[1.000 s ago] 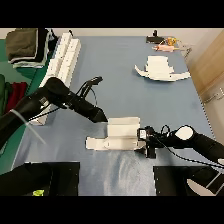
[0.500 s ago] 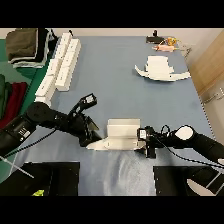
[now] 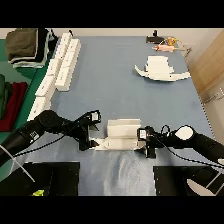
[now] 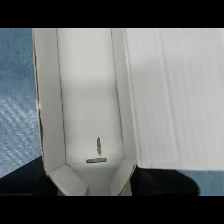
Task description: Fold the box.
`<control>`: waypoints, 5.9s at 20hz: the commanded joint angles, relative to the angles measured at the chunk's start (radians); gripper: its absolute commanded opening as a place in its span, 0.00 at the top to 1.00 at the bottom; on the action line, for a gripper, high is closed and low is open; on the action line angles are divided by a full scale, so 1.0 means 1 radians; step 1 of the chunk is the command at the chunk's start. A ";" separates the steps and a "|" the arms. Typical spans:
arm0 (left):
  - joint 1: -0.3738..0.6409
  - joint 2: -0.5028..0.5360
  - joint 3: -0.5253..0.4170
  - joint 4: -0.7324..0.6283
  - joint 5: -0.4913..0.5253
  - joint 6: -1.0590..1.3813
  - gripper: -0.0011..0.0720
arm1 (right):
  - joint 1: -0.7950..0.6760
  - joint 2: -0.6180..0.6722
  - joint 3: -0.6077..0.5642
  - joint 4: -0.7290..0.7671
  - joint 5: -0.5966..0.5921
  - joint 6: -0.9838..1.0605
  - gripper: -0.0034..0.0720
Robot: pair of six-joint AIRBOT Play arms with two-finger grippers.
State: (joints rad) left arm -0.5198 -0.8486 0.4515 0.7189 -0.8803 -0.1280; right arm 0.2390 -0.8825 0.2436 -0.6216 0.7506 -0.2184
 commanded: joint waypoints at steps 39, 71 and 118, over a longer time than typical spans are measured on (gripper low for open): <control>-0.210 -0.181 -0.008 -0.252 0.214 0.109 0.32 | 0.000 0.001 0.000 0.000 0.000 0.000 0.26; -0.251 -0.155 -0.003 -0.117 0.266 -0.147 0.96 | 0.000 0.001 0.000 0.000 0.000 0.000 0.26; -0.047 -0.023 -0.014 -0.066 0.071 -1.267 0.37 | 0.000 0.000 0.000 0.000 0.000 0.000 0.26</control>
State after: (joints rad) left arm -0.5667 -0.8707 0.4358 0.6727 -0.8078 -1.3983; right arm 0.2382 -0.8825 0.2436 -0.6216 0.7502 -0.2180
